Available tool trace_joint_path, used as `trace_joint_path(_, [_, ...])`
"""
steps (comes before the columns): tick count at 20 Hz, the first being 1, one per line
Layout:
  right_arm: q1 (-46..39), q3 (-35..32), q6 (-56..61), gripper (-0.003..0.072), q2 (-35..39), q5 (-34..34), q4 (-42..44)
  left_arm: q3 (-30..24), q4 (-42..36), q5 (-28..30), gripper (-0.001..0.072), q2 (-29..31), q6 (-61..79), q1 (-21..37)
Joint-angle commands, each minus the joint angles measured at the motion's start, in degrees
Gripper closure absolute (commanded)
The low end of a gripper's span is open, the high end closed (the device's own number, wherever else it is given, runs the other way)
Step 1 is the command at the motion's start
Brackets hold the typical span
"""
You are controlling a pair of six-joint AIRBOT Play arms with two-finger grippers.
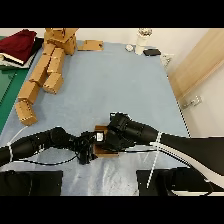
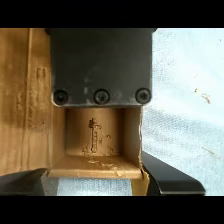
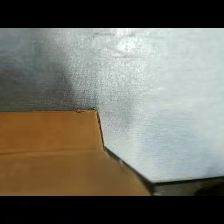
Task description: Fold the box.
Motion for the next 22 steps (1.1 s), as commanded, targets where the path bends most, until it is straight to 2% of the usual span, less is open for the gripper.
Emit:
trace_joint_path(1, [0.0,0.1,-0.4,0.0206,0.5,-0.4,0.4,0.1,0.0,0.0,0.0221,0.0,-0.1,0.0])
trace_joint_path(8, [0.0,0.2,0.0,0.0206,6.5,-2.7,0.4,0.1,0.0,0.0,0.0221,0.0,-0.1,0.0])
trace_joint_path(10, [-0.2,0.2,1.0,0.0248,9.5,-3.6,0.3,0.1,0.0,0.0,0.0221,0.0,-0.1,0.0])
trace_joint_path(14, [-1.7,0.2,2.0,0.0248,14.4,-5.1,-0.2,0.1,0.0,0.0,0.0221,0.0,-0.1,0.0])
trace_joint_path(15, [-2.5,0.2,2.0,0.0289,15.6,-5.3,-0.6,0.1,0.0,0.0,0.0221,0.0,-0.1,0.0])
trace_joint_path(16, [-3.3,0.2,2.0,0.0410,16.6,-6.1,-1.3,0.1,0.0,0.0,0.0221,0.0,-0.1,0.0])
trace_joint_path(17, [-4.5,0.2,2.0,0.0587,17.6,-7.6,-3.2,0.1,0.0,0.0,0.0221,0.0,-0.1,0.0])
trace_joint_path(18, [-5.9,0.0,1.4,0.0683,18.1,-9.0,-5.5,0.1,0.0,0.0,0.0221,0.0,-0.1,0.0])
trace_joint_path(20, [-13.3,-1.6,-5.1,0.0683,17.9,-7.3,-6.6,0.1,0.0,0.0,0.0221,0.0,-0.1,0.0])
trace_joint_path(22, [-25.1,-5.6,-16.7,0.0684,16.4,4.0,2.4,0.1,0.0,0.0,0.0221,0.0,-0.1,0.0])
